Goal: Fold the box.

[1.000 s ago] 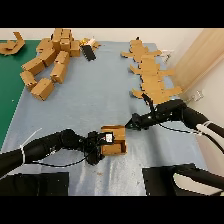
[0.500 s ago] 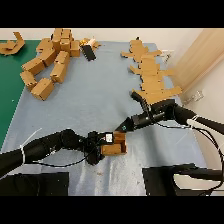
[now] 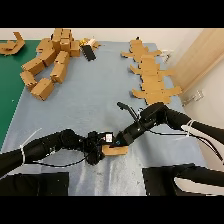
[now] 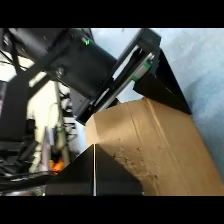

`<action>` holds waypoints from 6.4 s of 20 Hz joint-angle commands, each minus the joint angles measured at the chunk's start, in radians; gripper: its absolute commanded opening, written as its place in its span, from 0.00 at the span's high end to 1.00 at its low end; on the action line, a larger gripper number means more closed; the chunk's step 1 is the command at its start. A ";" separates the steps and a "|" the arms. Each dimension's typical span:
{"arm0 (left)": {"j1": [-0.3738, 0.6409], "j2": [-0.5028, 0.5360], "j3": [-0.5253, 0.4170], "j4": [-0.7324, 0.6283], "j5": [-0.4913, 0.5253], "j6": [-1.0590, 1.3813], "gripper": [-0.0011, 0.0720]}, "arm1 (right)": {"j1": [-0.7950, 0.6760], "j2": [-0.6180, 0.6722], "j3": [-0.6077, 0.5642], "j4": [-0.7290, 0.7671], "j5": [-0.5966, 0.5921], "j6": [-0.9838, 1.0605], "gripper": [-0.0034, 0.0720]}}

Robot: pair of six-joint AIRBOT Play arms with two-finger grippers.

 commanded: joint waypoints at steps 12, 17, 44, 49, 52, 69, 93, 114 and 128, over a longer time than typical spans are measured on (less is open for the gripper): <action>0.000 0.000 0.001 0.000 0.000 0.000 0.15 | 0.559 0.462 -0.157 -0.739 0.726 0.045 0.93; 0.000 0.000 0.001 0.000 0.000 0.000 0.15 | 0.627 0.484 -0.156 -0.800 0.774 0.062 0.87; 0.000 0.000 0.001 0.000 0.000 0.000 0.15 | 0.634 0.454 -0.154 -1.028 0.700 0.142 0.47; 0.000 0.000 0.001 0.000 0.000 0.000 0.15 | 0.634 0.494 -0.154 -1.028 0.706 0.142 0.54; 0.000 0.000 0.001 0.000 0.000 0.000 0.15 | 0.634 0.516 -0.154 -1.029 0.706 0.142 0.62; 0.000 0.000 0.001 0.000 0.000 0.000 0.15 | 0.634 0.529 -0.144 -1.087 0.699 0.143 0.83; 0.000 0.000 0.001 0.000 0.000 0.000 0.15 | 0.675 0.547 -0.160 -1.041 0.634 0.206 0.74; 0.000 0.000 0.001 0.000 0.000 0.000 0.15 | 0.675 0.777 -0.299 -1.159 0.664 2.118 0.95; 0.000 0.000 0.001 -0.001 0.000 0.000 0.15 | 0.676 0.478 -0.379 -1.084 1.232 2.221 0.95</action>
